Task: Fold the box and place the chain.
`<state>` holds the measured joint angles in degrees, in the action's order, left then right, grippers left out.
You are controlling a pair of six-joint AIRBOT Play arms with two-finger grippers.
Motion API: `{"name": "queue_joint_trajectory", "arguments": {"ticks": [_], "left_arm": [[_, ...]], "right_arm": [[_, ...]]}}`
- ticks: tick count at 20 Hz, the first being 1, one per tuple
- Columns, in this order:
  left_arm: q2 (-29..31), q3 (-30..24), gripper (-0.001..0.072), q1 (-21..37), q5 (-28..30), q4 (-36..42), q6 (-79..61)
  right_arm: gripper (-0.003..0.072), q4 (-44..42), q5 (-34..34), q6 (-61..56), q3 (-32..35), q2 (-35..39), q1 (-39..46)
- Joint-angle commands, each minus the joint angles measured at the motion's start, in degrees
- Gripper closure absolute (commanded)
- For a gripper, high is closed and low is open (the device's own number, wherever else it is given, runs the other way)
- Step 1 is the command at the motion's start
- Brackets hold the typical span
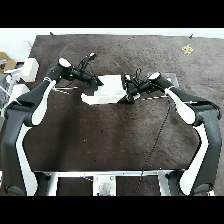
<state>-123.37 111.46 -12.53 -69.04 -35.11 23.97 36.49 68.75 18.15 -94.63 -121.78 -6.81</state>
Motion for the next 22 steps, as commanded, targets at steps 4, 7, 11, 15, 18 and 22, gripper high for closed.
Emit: {"name": "queue_joint_trajectory", "arguments": {"ticks": [4, 7, 11, 15, 18, 22], "left_arm": [[-0.2, -0.9, 0.0703, -2.2, 1.6, -8.7, 0.0], [0.2, -0.9, 0.0703, -2.8, 1.7, -9.0, 0.1], [3.5, -0.7, 0.0703, -1.5, 3.8, -8.2, 0.0], [8.7, 0.1, 0.0702, 1.1, -0.3, -7.3, 2.1], [12.1, 0.0, 0.0702, 2.4, -4.9, -7.5, 2.2], [12.6, 0.0, 0.0696, 2.2, -15.2, -13.9, 0.0]], "right_arm": [[0.0238, 0.4, 0.0, 0.0, 0.0, 0.0, 0.0], [0.0238, 0.4, 0.0, 0.0, 0.0, 0.0, 0.0], [0.0238, 0.4, 0.0, 0.0, 0.0, 0.0, 0.0], [0.0238, 0.4, 0.0, 0.0, 0.0, 0.0, 0.0], [0.0238, 0.4, 0.0, 0.0, 0.0, 0.0, 0.0], [0.0238, 0.4, 0.0, 0.0, 0.0, 0.0, 0.0]]}}
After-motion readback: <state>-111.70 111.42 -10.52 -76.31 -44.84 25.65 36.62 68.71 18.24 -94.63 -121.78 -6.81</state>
